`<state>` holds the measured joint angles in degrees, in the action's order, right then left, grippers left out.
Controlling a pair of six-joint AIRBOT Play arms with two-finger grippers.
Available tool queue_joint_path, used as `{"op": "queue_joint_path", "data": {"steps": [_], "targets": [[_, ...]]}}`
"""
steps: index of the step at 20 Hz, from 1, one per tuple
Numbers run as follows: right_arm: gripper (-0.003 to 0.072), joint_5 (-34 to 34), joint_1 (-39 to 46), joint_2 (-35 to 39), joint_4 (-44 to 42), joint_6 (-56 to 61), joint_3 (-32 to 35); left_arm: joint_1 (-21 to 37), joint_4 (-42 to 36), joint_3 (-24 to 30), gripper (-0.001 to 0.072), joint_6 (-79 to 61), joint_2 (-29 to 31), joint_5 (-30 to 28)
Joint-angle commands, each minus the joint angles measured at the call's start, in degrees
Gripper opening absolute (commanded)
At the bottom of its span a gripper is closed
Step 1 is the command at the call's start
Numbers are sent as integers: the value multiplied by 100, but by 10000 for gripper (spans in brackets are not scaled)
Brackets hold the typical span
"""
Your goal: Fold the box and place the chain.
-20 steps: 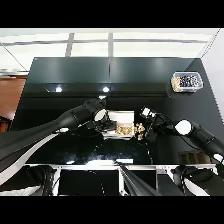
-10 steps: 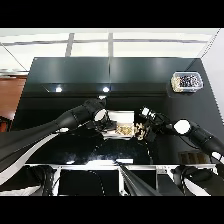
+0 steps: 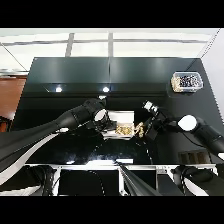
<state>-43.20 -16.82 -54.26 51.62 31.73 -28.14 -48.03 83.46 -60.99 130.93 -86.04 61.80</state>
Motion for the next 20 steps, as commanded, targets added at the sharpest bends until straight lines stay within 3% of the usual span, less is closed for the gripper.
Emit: {"op": "queue_joint_path", "data": {"steps": [1, 6, 9, 12, 16, 20], "targets": [[14, -1246, 304, 505, 400, 1252, -678, 2, 0, 2, 31, -2, -2, -4], [14, -2979, 651, 807, 157, 1937, -2127, 2, 0, 2, 31, -2, -2, -2], [14, -3230, 645, 804, -841, 1969, -2715, 4, 2, 2, 31, -2, -2, -4], [14, -3222, 643, 802, -2037, 1882, -2754, 2, 0, 2, 31, -2, -2, -4], [15, -3093, 616, 789, -2133, 2063, -2688, 2, 0, 2, 31, -2, -2, -4], [15, -2765, 599, 761, -2116, 2197, -2122, 2, -2, 2, 31, -2, -2, -4]]}}
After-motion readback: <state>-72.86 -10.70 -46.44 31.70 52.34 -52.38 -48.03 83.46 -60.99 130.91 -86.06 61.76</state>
